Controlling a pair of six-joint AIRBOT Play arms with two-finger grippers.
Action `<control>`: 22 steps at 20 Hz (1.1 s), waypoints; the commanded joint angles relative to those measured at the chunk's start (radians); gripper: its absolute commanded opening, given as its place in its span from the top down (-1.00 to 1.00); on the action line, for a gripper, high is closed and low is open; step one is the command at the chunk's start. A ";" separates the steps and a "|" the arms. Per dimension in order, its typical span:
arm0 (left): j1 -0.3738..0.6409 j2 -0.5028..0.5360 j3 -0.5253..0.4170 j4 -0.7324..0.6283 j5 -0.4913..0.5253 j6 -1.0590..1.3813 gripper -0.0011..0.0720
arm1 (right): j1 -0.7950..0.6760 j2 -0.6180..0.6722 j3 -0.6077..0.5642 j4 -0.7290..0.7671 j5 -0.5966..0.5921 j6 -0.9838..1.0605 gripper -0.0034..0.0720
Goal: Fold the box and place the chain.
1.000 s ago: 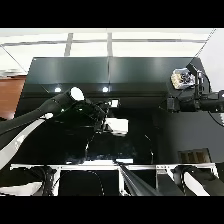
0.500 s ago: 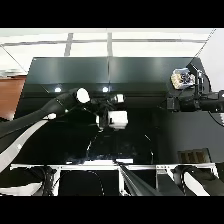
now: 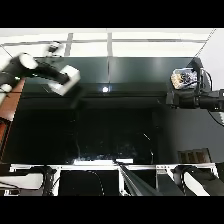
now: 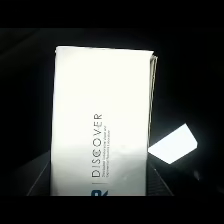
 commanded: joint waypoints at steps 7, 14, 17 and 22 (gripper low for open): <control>0.312 -0.425 0.473 0.018 -0.040 -0.118 -0.09 | 0.105 -0.026 -0.001 0.085 -0.226 0.057 0.88; 0.288 -0.525 0.713 0.079 -0.080 -0.168 -0.98 | 0.135 -0.026 -0.001 0.066 -0.204 0.113 0.88; 0.293 -0.438 0.766 0.100 -0.280 -0.220 -0.96 | 0.156 -0.028 -0.001 -0.096 -0.222 0.112 0.88; 0.281 -0.217 0.549 0.021 -0.653 -0.347 0.91 | 0.258 -0.077 -0.006 -0.381 -0.363 0.113 0.88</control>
